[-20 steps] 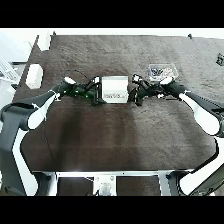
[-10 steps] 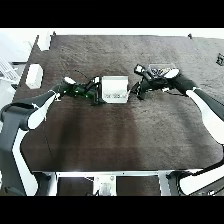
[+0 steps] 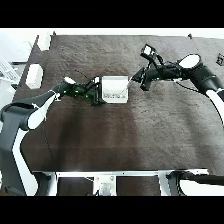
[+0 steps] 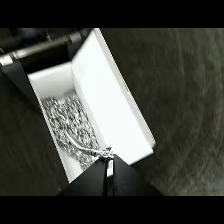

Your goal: Fold the box and place the chain.

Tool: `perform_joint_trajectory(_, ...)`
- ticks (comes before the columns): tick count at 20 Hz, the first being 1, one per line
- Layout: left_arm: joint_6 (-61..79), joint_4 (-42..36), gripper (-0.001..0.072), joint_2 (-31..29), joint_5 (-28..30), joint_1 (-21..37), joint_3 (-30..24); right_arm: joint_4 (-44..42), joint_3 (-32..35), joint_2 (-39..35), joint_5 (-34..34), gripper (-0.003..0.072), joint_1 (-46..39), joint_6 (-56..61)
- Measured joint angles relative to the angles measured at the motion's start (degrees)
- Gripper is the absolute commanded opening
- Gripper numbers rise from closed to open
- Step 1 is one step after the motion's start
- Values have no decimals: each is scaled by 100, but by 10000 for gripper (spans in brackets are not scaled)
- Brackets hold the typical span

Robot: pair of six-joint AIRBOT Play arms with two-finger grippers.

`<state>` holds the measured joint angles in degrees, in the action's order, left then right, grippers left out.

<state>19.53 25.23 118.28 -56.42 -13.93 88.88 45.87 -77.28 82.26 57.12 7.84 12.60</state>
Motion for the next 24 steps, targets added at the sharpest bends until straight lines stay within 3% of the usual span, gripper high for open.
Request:
perform_joint_trajectory(7, 0, 0, 348, 0, 0, 0, 0, -85, -28, -114, -420, 5, 531, 79)
perform_joint_trajectory(16, 0, 0, 349, 0, -2, 0, 0, -221, 37, 782, -739, 14, 761, 472)
perform_joint_trajectory(18, 0, 2, 349, 0, -2, 0, 0, -221, 50, 973, -750, 301, 763, 562)
perform_joint_trajectory(19, 0, 0, 349, 0, -2, 0, 0, -221, 50, 1034, -754, 333, 763, 619)
perform_joint_trajectory(24, 0, 0, 349, 0, -2, 0, 0, -236, 55, 1161, -763, 262, 769, 828)
